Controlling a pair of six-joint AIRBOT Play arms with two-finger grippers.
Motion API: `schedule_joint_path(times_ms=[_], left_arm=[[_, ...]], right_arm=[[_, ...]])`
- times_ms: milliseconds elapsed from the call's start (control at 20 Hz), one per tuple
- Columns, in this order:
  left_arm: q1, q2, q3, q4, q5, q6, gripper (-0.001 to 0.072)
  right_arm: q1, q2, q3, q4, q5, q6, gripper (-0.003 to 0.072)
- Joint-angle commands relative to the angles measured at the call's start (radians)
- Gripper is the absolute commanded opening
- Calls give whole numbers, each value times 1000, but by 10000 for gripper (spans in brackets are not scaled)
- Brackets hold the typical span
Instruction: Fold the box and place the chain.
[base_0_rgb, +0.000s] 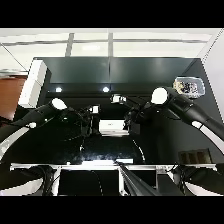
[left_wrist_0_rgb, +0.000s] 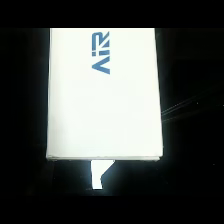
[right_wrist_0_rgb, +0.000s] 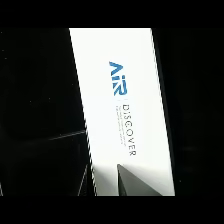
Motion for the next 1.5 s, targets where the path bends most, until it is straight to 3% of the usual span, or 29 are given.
schedule_joint_path(times_ms=[0,100,150,200,300,500,600,700,1000,1450], left_arm=[[0,0,0,0,0,2,462],[0,0,0,0,0,2,461],[0,0,0,0,0,2,462],[0,-1,0,0,0,2,462],[0,-1,0,0,0,2,461],[0,-1,0,0,0,2,461],[0,-1,0,0,0,2,461],[0,-1,0,0,0,2,461],[0,-1,0,0,0,2,462],[0,-1,0,0,0,1,462]], right_arm=[[-32,61,19,-1,0,83,247],[-93,122,19,-1,32,206,212],[-138,145,18,0,82,310,84],[-181,153,13,7,157,419,27],[-234,153,-55,109,257,563,26],[-188,120,-251,517,-3,581,26],[-155,61,-261,584,-81,580,26],[-147,15,-261,589,-127,580,26],[-135,-64,-261,520,-109,621,25],[-134,-74,-261,447,-133,648,26]])
